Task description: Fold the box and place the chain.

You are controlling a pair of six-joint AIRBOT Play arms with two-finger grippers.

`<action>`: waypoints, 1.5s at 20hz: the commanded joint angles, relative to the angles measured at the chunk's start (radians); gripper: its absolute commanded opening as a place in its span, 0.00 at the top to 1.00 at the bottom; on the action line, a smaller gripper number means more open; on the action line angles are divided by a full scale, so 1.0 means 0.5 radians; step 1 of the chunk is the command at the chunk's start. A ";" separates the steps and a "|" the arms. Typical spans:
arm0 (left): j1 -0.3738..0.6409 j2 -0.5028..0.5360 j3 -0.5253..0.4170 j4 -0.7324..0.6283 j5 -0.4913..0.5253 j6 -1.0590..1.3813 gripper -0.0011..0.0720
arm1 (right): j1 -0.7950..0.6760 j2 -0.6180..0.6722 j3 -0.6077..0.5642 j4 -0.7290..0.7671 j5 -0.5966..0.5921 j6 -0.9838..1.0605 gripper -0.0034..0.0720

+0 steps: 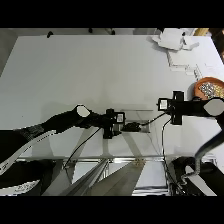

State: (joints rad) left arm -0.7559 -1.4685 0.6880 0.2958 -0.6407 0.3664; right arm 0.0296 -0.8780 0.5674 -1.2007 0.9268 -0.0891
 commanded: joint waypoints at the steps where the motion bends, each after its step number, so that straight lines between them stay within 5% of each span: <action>1: 0.000 0.002 0.000 0.000 0.000 0.001 0.61 | -0.043 -0.189 -0.013 -0.066 -0.006 -0.272 0.78; 21: 0.000 0.002 0.000 0.000 0.001 0.001 0.61 | 0.005 -0.577 -0.013 -0.060 -0.061 -0.467 0.83; 23: 0.000 0.002 0.000 0.000 0.000 0.001 0.61 | 0.005 -0.571 -0.013 -0.061 -0.034 -0.436 0.91; 30: 0.000 0.002 0.000 0.000 0.000 0.000 0.61 | 0.117 -0.184 -0.013 -0.096 0.136 -0.207 0.93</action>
State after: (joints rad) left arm -0.7559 -1.4685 0.6880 0.2958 -0.6407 0.3664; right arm 0.0628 -1.0500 0.5602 -1.2484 0.9485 -0.2569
